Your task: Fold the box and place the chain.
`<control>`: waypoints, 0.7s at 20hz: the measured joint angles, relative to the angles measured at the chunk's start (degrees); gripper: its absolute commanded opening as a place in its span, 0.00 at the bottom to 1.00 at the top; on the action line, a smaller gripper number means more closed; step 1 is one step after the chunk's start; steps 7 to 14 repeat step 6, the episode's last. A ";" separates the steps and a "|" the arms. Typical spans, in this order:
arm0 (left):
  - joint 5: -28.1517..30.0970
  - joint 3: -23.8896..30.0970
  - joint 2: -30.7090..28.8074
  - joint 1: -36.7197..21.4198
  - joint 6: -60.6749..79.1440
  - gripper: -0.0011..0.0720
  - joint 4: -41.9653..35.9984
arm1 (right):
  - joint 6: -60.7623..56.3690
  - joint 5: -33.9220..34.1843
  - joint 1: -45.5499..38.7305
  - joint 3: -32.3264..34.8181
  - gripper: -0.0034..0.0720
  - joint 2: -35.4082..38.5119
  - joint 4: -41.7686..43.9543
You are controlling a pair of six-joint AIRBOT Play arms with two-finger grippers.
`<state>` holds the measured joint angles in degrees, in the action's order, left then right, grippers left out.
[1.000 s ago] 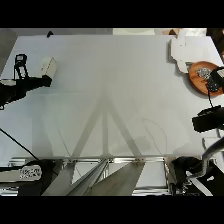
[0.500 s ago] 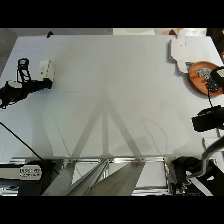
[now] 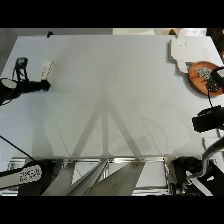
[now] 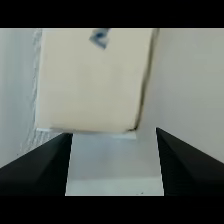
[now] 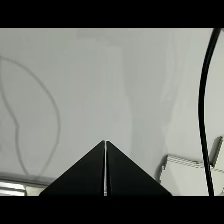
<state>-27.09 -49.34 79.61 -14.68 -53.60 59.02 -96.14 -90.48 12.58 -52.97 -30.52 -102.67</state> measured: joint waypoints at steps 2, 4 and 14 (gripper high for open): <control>-0.20 -0.02 -5.07 -0.02 1.01 0.86 1.29 | 0.00 0.02 0.00 0.00 0.06 0.00 0.00; -0.31 -0.04 -8.68 -0.20 1.60 0.90 2.12 | 0.00 0.02 0.00 0.00 0.06 0.00 0.00; -0.15 -0.11 -11.06 -0.44 1.97 0.90 2.69 | 0.00 0.02 0.00 0.00 0.06 0.00 0.02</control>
